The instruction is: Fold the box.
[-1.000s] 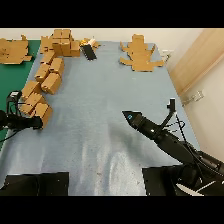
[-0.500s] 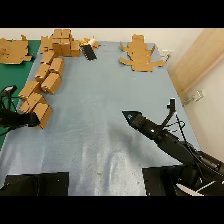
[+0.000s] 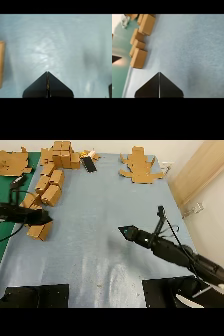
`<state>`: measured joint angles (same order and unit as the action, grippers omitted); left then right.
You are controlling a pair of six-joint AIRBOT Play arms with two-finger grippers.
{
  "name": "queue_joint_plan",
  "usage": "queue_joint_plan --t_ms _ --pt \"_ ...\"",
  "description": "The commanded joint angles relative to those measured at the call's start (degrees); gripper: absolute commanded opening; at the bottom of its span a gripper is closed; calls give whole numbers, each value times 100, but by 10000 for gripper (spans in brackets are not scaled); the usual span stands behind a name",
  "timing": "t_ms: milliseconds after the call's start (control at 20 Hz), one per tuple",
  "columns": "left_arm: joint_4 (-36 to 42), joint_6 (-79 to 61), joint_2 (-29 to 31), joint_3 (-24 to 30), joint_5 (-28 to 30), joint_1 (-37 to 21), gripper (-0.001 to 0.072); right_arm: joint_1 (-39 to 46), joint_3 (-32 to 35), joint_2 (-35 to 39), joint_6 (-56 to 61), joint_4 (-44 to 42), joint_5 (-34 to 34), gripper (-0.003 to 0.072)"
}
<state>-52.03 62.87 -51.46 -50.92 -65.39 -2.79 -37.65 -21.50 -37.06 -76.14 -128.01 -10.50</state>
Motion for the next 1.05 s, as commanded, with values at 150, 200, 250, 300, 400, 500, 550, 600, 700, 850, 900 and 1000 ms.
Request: queue_joint_plan --t_ms 150,200,250,300,400,500,550,600,700,850,900,1000 --pt "61 623 -1060 -1054 315 2225 13 734 -2398 -1910 -437 1283 -3001 4" --pt "26 625 -1211 -1108 455 2435 13 732 -2761 -2223 -621 1281 -3375 4" --pt "24 702 -1335 -1115 634 2610 13 732 -3141 -2564 -737 1279 -3807 4" --pt "-9 756 -1432 -1113 776 2734 13 732 -3438 -2861 -837 1279 -4135 4" --pt "-33 772 -1528 -1108 1029 2896 13 732 -3849 -3331 -896 1274 -4505 4" --pt "-33 765 -1526 -1110 1191 2959 13 730 -4028 -3554 -896 1222 -4572 4" --pt "-33 765 -1526 -1108 1187 2959 14 730 -4033 -3574 -890 1150 -4551 5" --pt "-33 765 -1526 -1110 1178 2955 14 730 -4033 -3571 -890 1121 -4575 5" --pt "-31 763 -1526 -1110 1207 2955 14 732 -4033 -3574 -890 1126 -4572 5" --pt "-28 763 -1526 -1110 1207 2955 14 732 -4033 -3574 -890 1128 -4575 5" --pt "-28 763 -1526 -1110 1207 2955 14 732 -4033 -3574 -890 1126 -4575 5" --pt "-28 763 -1526 -1110 1207 2957 14 732 -4033 -3574 -890 1126 -4575 4"
